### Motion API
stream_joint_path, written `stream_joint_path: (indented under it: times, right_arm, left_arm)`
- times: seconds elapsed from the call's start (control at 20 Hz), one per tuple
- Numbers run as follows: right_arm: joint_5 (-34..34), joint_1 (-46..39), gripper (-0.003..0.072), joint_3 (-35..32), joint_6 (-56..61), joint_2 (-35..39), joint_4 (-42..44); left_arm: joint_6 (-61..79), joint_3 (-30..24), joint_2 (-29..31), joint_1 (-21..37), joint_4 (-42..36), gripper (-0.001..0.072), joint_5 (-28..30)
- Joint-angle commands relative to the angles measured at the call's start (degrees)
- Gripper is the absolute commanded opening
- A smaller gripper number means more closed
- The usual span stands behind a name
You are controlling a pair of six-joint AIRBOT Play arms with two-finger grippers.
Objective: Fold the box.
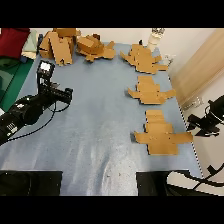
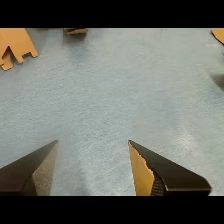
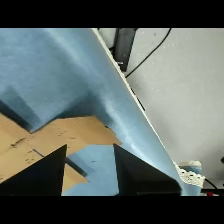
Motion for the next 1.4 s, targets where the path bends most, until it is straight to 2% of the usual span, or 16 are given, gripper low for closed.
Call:
stream_joint_path:
  times: [0.0,0.4,0.65,0.9,0.95,1.0,1.15,1.2,1.25,1.35]
  right_arm:
    - [0.7,-2.4,0.0483,-2.3,-1.6,0.3,-1.9]
    - [2.4,-2.8,0.0494,-2.3,-9.2,0.0,-2.6]
    - [2.8,-2.8,0.0493,-2.3,-15.0,-2.9,4.3]
    - [2.0,-2.8,0.0489,-2.3,-18.6,-4.6,6.3]
    - [0.9,-2.8,0.0432,-2.3,-19.6,-4.7,7.5]
    - [-0.5,-2.8,0.0409,-2.3,-20.9,-4.7,9.0]
    - [-7.8,-2.8,0.0406,-2.3,-24.7,-4.7,14.8]
    - [-10.9,-2.8,0.0335,-2.3,-26.1,-4.7,17.5]
    - [-13.4,-2.8,0.0297,-2.3,-26.9,-4.7,21.0]
    - [-16.2,-2.8,0.0297,-2.3,-26.9,-4.7,27.1]
  left_arm:
    - [-0.1,0.0,0.0,-0.2,0.0,0.0657,0.1]
    - [-0.1,0.0,0.0,-0.2,0.0,0.0657,1.3]
    - [-0.1,0.0,0.0,-0.2,0.0,0.0657,1.0]
    - [-0.1,0.0,0.0,-0.2,0.0,0.0657,-0.7]
    - [-0.2,0.0,0.0,-0.2,0.0,0.0657,-1.5]
    - [-1.6,0.0,0.0,-0.2,-0.3,0.0657,-2.1]
    - [-4.6,0.0,0.0,-0.2,-2.7,0.0657,-1.9]
    - [-4.6,0.0,0.0,-0.2,-3.8,0.0656,-1.9]
    - [-4.6,0.0,0.0,-0.2,-5.5,0.0657,-2.0]
    - [-4.6,0.0,0.0,-0.2,-8.0,0.0656,-2.1]
